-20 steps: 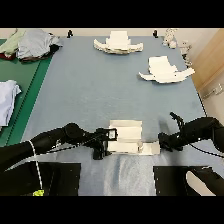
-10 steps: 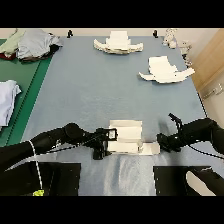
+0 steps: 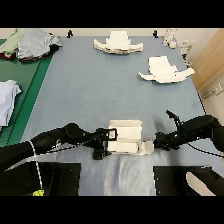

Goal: Fold the box.

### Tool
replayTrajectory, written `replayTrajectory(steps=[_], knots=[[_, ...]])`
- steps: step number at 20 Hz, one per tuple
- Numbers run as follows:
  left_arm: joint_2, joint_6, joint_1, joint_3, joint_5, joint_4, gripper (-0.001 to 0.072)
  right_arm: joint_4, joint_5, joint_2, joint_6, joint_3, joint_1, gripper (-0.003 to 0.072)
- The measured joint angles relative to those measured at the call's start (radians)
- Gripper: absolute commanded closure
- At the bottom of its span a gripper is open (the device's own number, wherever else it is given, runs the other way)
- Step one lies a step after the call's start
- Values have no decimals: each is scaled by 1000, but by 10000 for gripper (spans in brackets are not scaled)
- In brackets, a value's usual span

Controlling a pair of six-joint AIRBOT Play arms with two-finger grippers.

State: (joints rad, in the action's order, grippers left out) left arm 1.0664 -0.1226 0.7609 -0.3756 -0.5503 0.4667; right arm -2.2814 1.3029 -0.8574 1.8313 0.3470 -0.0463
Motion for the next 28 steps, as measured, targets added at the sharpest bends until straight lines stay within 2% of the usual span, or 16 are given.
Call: replayTrajectory(steps=[1,6,7,8,9,18,22,28], knots=[[0,0,0,0,0,0,187,-6,10,7,0,7,3,473],[0,0,0,0,0,0,187,-38,31,39,0,32,30,458],[0,0,0,0,0,0,187,-45,32,41,0,34,38,393],[0,0,0,0,0,0,187,-54,32,43,0,36,51,259],[0,0,0,0,0,0,187,-62,30,45,0,37,67,241],[0,0,0,0,0,0,187,-72,-118,45,-94,52,287,246],[0,0,0,0,0,0,187,95,-174,10,-301,127,449,247],[0,0,0,0,0,0,187,413,-187,-121,-716,297,747,247]])
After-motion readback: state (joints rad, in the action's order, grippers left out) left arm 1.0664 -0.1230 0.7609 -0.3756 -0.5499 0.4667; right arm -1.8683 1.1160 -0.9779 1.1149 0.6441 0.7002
